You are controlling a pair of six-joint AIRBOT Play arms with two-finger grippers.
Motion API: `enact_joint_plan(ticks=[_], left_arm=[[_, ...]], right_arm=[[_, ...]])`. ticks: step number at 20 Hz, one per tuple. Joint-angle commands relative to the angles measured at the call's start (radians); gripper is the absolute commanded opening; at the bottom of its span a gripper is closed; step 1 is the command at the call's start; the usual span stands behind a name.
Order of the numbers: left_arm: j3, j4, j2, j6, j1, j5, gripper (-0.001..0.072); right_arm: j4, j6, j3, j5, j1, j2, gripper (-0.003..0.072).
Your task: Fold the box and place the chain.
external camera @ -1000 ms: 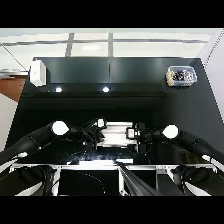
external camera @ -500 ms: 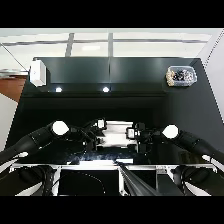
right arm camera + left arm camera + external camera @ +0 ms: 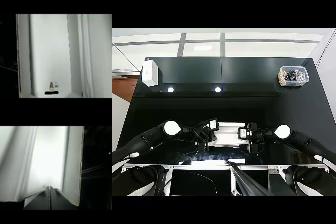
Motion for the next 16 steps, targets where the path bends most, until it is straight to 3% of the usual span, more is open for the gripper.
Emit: enact_joint_plan(ticks=[1,4,8,13,16], left_arm=[[0.001,0.084,0.067,-0.117,0.031,0.0,0.0026],[0.001,0.143,0.214,-0.341,0.136,-0.023,0.0027],[0.001,0.193,0.357,-0.803,0.367,-0.099,0.0027],[-0.002,0.243,0.355,-1.12,0.669,-0.242,0.0028],[-0.005,0.245,0.289,-1.196,0.739,-0.375,0.0028]], right_arm=[[0.0,0.0,0.0,0.0,0.001,0.0,0.04],[0.0,0.0,0.0,0.0,0.001,0.0,0.04],[0.0,0.0,0.0,0.001,0.001,0.0,0.04],[0.0,0.0,0.0,0.001,0.001,0.0,0.04],[0.0,0.0,0.0,0.0,0.001,0.0,0.04]])
